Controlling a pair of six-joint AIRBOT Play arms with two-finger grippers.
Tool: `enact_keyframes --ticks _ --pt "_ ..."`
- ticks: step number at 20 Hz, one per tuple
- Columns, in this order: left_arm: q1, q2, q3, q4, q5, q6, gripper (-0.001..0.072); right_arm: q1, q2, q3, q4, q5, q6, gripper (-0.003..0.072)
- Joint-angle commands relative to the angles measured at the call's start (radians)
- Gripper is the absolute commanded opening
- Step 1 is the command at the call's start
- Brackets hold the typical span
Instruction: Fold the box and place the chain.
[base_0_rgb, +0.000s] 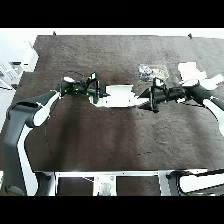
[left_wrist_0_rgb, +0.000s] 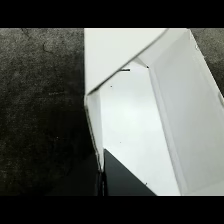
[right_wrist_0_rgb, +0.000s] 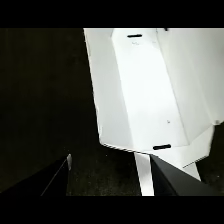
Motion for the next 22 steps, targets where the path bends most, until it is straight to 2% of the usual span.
enact_keyframes --ticks 1,2,8,13,17,22 --pt "0.000 0.000 0.000 0.000 0.000 0.000 0.0021 0.051 0.010 -0.050 0.000 -0.121 -0.089 0.0590" --pt "0.000 0.000 0.000 0.000 0.000 0.000 0.0021 0.070 0.010 -0.050 0.011 -0.152 -0.095 0.0609" --pt "0.000 0.000 0.000 0.000 0.000 0.000 0.0021 0.157 -0.001 -0.051 0.019 -0.288 -0.111 0.0609" --pt "0.000 0.000 0.000 0.000 0.000 0.000 0.0021 0.165 -0.006 -0.051 0.059 -0.416 -0.137 0.0609" --pt "0.000 0.000 0.000 0.000 0.000 0.000 0.0021 0.157 -0.004 -0.050 0.163 -0.438 -0.175 0.0609" --pt "0.000 0.000 0.000 0.000 0.000 0.000 0.0021 0.131 0.001 -0.048 0.181 -0.452 -0.173 0.0609"
